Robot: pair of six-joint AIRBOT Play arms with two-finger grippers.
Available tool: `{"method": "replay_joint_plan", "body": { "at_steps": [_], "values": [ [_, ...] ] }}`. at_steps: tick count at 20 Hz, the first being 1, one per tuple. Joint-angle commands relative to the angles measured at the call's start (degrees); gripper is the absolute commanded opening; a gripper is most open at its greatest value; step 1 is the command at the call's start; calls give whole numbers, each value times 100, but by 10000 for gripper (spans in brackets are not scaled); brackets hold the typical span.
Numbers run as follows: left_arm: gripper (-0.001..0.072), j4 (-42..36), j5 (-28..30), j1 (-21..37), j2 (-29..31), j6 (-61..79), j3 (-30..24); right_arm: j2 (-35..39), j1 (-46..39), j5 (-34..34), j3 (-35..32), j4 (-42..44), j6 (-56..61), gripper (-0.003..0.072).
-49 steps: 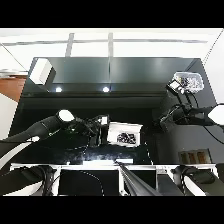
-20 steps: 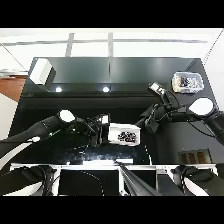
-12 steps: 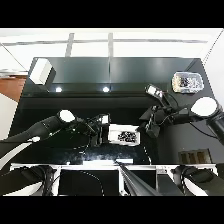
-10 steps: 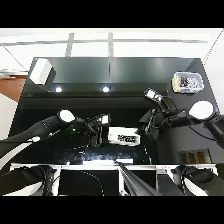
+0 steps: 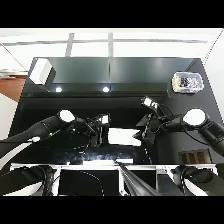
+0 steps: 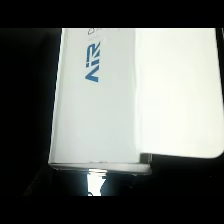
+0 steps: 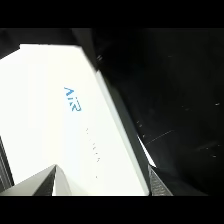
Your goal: Fold the box and place the chain.
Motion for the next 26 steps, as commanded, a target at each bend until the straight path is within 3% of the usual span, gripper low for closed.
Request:
{"method": "replay_joint_plan", "body": {
  "at_steps": [1, 8, 12, 13, 21, 26],
  "values": [
    [463, 0, -2, 0, -4, 0, 4, 24, 339, -157, -22, -472, 291, 671],
    [463, 0, -2, 0, -4, 0, 4, 1222, 424, -278, -195, -1005, 1329, 670],
    [463, 2, -2, 0, -4, 0, 4, 1545, 511, -1231, -841, -498, 1335, 682],
    [463, 0, -2, 0, -4, 0, 4, 1545, 590, -1355, -922, -474, 1296, 720],
    [463, 2, -2, 0, -4, 0, 4, 1545, 756, -1071, -933, -463, -492, 717],
    [463, 2, -2, 0, -4, 0, 4, 1543, 787, -901, -933, -293, -946, 717]
  ]
}}
